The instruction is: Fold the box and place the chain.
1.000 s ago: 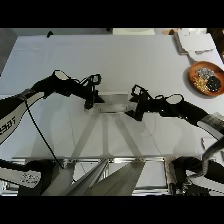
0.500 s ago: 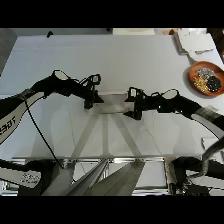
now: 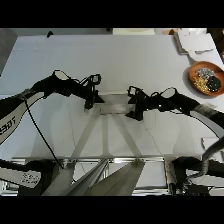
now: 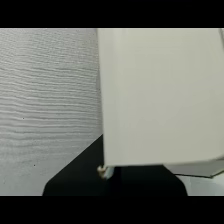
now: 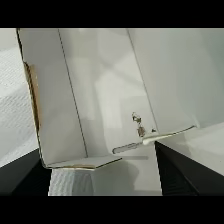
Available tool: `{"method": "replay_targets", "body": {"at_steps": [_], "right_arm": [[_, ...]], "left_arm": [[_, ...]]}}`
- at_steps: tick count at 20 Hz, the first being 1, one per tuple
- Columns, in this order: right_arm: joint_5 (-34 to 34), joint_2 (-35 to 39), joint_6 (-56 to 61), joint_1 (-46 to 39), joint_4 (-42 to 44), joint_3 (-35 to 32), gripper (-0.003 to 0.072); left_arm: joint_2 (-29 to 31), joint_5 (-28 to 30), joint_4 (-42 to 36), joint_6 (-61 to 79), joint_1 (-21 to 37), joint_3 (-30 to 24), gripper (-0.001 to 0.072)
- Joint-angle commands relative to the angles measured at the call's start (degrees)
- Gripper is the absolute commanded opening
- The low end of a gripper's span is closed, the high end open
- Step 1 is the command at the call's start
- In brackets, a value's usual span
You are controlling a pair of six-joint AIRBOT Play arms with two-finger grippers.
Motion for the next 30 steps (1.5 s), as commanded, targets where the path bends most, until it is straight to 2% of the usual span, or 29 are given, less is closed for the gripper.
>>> {"method": "replay_targets", "body": {"at_steps": [1, 10, 14, 23, 30], "right_arm": [[2.16, 0.02, 0.52, -0.48, -1.57, 1.49, 0.0699], [2.56, -2.67, -6.01, -1.44, 0.35, 4.07, 0.0699], [6.01, -4.59, -6.80, -2.89, 1.68, 6.40, 0.0699], [9.92, -6.78, -10.05, -2.86, 2.91, 6.54, 0.0699], [9.60, -9.40, -11.04, -2.80, 5.03, 6.54, 0.0699]], "left_arm": [[-0.04, 0.13, 0.09, -0.02, 0.00, -0.02, 0.0013], [-0.04, 0.11, 0.09, 0.00, 0.00, 0.00, 0.0013], [-0.04, 0.11, 0.09, -0.02, 0.00, -0.02, 0.0013], [-0.04, 0.11, 0.09, 0.00, 0.00, 0.00, 0.0013], [-0.04, 0.11, 0.09, 0.00, 0.00, -0.02, 0.0013]]}}
